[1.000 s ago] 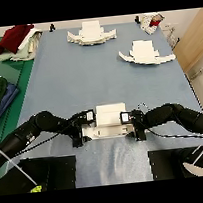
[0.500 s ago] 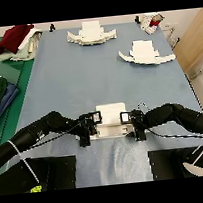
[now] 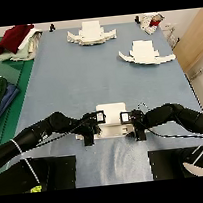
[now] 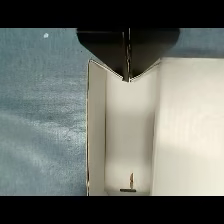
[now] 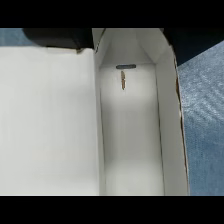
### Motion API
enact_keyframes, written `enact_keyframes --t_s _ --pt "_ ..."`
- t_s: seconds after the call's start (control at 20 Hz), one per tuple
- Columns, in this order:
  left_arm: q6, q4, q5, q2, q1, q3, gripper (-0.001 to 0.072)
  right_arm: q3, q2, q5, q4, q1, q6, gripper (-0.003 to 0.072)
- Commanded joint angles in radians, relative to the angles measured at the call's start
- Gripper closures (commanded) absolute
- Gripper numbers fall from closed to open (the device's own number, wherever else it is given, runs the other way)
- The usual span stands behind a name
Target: Fold the box.
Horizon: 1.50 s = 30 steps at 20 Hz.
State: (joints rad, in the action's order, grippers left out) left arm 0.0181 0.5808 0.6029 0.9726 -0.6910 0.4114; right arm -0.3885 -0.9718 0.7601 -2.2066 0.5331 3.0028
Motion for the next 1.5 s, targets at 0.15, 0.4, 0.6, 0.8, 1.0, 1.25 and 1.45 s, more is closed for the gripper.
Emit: enact_keyframes --t_s 0.15,0.4,0.6,0.8,1.0,1.25,1.45 --pt "0.001 -0.006 -0.009 0.001 -0.002 0.001 0.0201 0.0 0.0 0.0 0.0 0.001 0.0 0.0159" --pt "0.001 -0.006 -0.005 0.001 -0.002 0.001 0.0202 0.0 0.0 0.0 0.0 0.001 0.0 0.0158" --pt "0.117 0.079 0.029 -0.016 0.0 0.001 0.0694 0.0 0.0 0.0 0.0 0.001 0.0 0.0158" --pt "0.523 0.294 0.129 -0.133 0.001 0.025 0.0694 0.0 0.001 0.0 0.0 0.001 0.0 0.0159" --pt "0.984 0.574 0.287 -0.327 0.006 0.061 0.0694 0.0 0.0 0.0 0.0 0.001 0.0 0.0159" --pt "1.593 0.837 0.473 -0.481 0.198 0.061 0.0695 0.0 0.0 0.0 0.0 0.001 0.0 0.0159" --pt "1.578 0.642 0.519 -0.451 0.433 0.01 0.0694 0.0 0.0 0.0 0.0 0.001 0.0 0.0159"
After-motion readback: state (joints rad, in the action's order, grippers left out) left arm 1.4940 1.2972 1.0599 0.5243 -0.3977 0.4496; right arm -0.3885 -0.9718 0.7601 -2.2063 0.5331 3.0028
